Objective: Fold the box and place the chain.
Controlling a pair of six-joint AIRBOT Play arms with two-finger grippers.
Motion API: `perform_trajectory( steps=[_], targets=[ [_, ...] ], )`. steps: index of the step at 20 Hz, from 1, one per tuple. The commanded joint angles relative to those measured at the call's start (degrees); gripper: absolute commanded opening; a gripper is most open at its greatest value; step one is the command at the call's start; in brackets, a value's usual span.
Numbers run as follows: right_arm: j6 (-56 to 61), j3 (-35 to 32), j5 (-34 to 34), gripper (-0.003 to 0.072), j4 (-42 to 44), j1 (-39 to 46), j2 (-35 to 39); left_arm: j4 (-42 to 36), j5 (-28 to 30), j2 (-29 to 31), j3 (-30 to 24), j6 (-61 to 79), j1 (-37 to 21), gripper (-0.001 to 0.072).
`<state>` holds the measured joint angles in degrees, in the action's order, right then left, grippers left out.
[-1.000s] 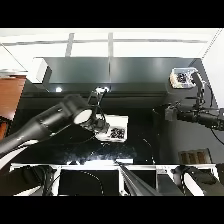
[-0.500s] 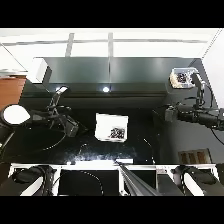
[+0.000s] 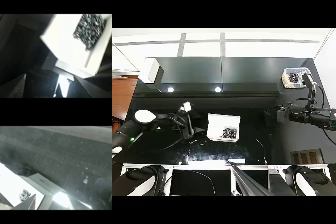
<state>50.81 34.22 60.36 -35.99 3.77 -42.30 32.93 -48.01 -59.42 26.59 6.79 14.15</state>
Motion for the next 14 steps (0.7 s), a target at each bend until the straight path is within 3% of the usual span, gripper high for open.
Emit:
perform_trajectory(
  steps=[1, 14],
  targets=[
    [0.0, 0.0, -0.2, 0.0441, 0.0, -0.5, 0.1, -1.4, 1.9, -6.3, -0.3, 7.7, 4.1, 0.071],
    [0.0, 0.0, -2.8, 0.044, -0.3, -3.9, 0.1, -2.7, -2.2, -7.1, -0.3, 8.3, 5.7, 0.0709]
  ],
)
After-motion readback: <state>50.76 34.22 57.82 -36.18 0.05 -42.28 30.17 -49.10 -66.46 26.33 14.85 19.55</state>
